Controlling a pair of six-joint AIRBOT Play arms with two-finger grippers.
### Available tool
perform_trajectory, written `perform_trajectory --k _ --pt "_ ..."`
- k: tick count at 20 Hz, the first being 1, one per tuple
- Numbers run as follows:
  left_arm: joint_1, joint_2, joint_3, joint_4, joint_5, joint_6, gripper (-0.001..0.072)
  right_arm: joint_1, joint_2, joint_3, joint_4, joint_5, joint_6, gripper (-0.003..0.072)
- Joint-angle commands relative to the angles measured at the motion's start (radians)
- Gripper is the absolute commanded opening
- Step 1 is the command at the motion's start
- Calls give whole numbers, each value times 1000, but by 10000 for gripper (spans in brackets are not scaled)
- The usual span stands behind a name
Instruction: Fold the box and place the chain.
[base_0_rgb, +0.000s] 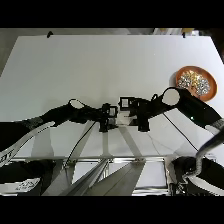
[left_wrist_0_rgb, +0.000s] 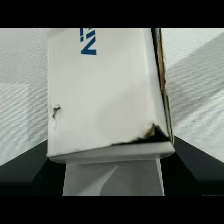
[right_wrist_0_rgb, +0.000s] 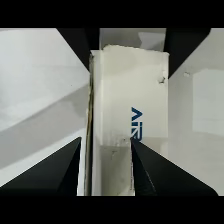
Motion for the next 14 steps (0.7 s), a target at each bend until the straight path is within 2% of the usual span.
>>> perform_trajectory --k 1,3,7,8,9,10,14 --pt "0 0 0 0 3 -3 68 0 13 0 3 0 1 334" --pt "1 0 0 0 3 -3 68 0 13 0 -15 -6 1 268" --pt "1 0 0 0 3 -3 68 0 14 0 -22 9 1 255" --pt "1 0 0 0 3 -3 68 0 18 0 -21 16 1 215" --pt "1 0 0 0 3 -3 68 0 30 0 -21 30 1 128" --pt "0 0 0 0 3 -3 68 -2 46 0 -21 35 1 81" --pt "1 0 0 0 3 -3 68 -124 88 0 42 42 44 21"
